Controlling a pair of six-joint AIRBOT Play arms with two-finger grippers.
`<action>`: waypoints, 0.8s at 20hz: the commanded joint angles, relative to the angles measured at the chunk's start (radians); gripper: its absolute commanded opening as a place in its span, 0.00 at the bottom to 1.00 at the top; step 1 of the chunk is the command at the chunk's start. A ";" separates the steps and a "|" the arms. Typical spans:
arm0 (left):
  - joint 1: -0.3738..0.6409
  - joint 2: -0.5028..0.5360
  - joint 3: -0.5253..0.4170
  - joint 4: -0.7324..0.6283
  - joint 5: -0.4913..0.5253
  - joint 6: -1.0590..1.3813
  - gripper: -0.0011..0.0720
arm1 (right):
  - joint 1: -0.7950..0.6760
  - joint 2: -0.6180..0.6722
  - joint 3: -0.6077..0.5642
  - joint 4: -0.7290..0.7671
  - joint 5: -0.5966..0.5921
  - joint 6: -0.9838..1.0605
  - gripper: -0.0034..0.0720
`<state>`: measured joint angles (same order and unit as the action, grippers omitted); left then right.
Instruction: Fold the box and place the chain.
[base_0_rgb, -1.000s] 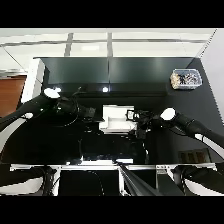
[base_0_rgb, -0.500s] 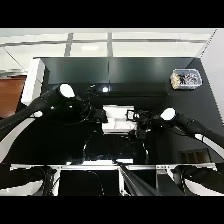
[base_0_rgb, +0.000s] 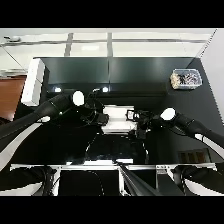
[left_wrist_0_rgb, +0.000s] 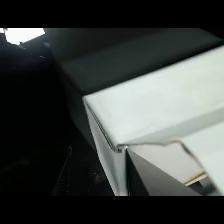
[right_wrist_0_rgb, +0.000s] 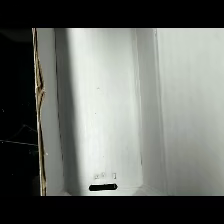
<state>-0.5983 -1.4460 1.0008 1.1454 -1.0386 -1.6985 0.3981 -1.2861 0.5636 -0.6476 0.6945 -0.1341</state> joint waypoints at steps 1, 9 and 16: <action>-0.053 -0.002 0.027 0.175 -0.011 -0.180 0.56 | 0.001 -0.001 0.001 0.000 0.000 0.000 0.28; -0.162 -0.112 0.164 0.301 -0.117 -0.398 0.56 | 0.001 -0.001 0.001 0.000 0.000 0.000 0.28; -0.169 -0.139 0.164 0.301 -0.140 -0.442 0.56 | 0.001 -0.001 0.001 0.000 0.000 0.000 0.28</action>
<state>-0.7612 -1.5768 1.1622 1.4425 -1.1675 -2.1151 0.3981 -1.2861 0.5636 -0.6476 0.6945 -0.1341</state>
